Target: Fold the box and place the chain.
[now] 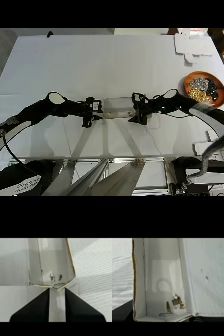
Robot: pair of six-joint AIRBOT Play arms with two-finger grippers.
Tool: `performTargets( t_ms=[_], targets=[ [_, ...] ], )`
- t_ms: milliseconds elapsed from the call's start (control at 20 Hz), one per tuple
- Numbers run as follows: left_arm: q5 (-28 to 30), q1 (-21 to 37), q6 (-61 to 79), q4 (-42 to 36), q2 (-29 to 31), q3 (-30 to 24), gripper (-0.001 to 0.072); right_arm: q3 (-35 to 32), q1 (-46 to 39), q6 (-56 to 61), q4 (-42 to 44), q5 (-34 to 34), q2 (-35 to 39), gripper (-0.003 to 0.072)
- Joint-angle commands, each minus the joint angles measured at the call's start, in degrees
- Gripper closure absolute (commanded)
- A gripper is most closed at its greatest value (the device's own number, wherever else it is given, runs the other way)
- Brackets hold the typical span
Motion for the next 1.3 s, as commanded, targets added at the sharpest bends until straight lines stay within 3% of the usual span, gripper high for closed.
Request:
performTargets(
  t_ms=[0, 150, 200, 300, 350, 550, 700, 750, 1000, 1050, 1100, 1200, 1250],
  targets=[
    [1.4, 0.0, 0.0, -0.2, -1.0, 0.0, 0.0526, 0.0, 0.0, 0.0, 0.0, 0.0, 0.0, 0.0228],
    [2.6, 0.0, 0.0, -0.5, -2.6, 0.0, 0.0477, 0.0, 0.0, 0.0, 0.0, 0.0, 0.0, 0.0228],
    [2.7, 0.0, 0.0, -0.5, -2.7, 0.0, 0.0484, 0.0, 0.0, 0.0, 0.0, 0.0, 0.0, 0.0228],
    [1.9, 0.0, 0.0, -0.6, -2.7, 0.0, 0.0592, 0.0, 0.0, 0.0, 0.0, 0.0, 0.0, 0.0228],
    [1.1, 0.0, 0.0, -0.7, -2.7, 0.0, 0.0603, 0.0, 0.0, 0.0, 0.0, 0.0, 0.0, 0.0228],
    [-2.5, 0.0, 0.0, -2.7, -2.7, 0.0, 0.0602, 0.0, 0.0, 0.0, 0.0, 0.0, 0.0, 0.0228],
    [-2.5, 0.0, 0.0, -6.7, -2.7, 0.0, 0.0608, 0.0, 0.0, 0.0, 0.0, 0.0, 0.0, 0.0228],
    [-2.3, 0.0, 0.0, -7.7, -2.7, 0.0, 0.0645, 0.0, 0.0, 0.0, 0.0, 0.0, 0.0, 0.0228],
    [-2.3, 0.0, 0.0, -8.1, -3.5, 0.0, 0.0648, 0.0, 0.0, 0.0, 0.0, 0.0, 0.0, 0.0228],
    [-2.3, 0.0, 0.0, -8.2, -4.0, 0.0, 0.0621, 0.0, 0.0, 0.0, 0.0, 0.0, 0.0, 0.0228],
    [-2.3, 0.0, 0.0, -8.2, -4.3, 0.0, 0.0537, 0.0, 0.0, 0.0, 0.0, 0.0, 0.0, 0.0228],
    [-2.2, 0.0, 0.0, -8.2, -4.6, 0.0, 0.0296, 0.0, 0.0, 0.0, 0.0, 0.0, 0.0, 0.0228],
    [-1.8, 0.0, -0.1, -8.3, -4.6, 0.0, 0.0259, 0.0, 0.0, 0.0, 0.0, 0.0, 0.0, 0.0228]
  ],
)
